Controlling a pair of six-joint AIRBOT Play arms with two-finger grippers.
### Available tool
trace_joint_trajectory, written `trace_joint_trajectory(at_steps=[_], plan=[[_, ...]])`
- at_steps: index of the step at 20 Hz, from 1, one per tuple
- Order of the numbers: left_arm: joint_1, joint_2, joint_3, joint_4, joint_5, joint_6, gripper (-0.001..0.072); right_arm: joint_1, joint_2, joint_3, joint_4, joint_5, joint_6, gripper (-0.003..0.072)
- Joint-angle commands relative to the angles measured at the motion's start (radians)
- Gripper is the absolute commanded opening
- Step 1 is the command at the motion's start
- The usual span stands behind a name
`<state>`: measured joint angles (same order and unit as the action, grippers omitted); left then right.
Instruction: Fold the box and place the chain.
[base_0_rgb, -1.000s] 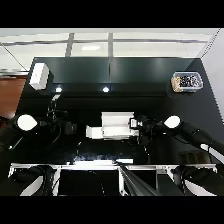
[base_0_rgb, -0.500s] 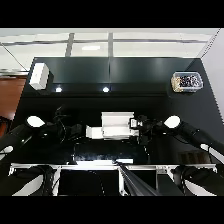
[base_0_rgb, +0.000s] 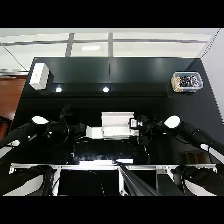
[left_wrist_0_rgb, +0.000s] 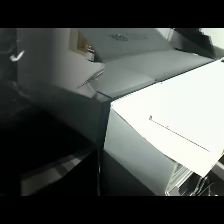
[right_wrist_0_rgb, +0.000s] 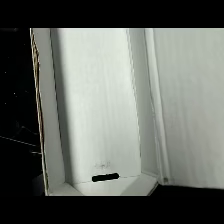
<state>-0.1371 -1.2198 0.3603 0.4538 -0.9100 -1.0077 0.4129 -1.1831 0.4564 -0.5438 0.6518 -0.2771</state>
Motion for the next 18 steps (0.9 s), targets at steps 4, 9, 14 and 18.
trace_joint_trajectory(at_steps=[4,9,14,18], plan=[[-0.001,-0.008,0.032,-0.025,-0.071,0.088,0.0025,0.001,0.000,0.000,0.000,0.000,0.000,0.0201],[-0.022,-0.008,0.057,-0.024,-0.083,0.100,0.0030,0.001,0.000,0.000,0.000,0.000,0.000,0.0201],[-0.090,-0.008,0.115,-0.024,-0.095,0.104,0.0393,0.001,0.000,0.000,0.000,0.000,0.000,0.0201],[-0.093,-0.008,0.140,-0.024,-0.105,0.104,0.0457,0.001,0.000,0.000,0.000,0.000,0.000,0.0201]])
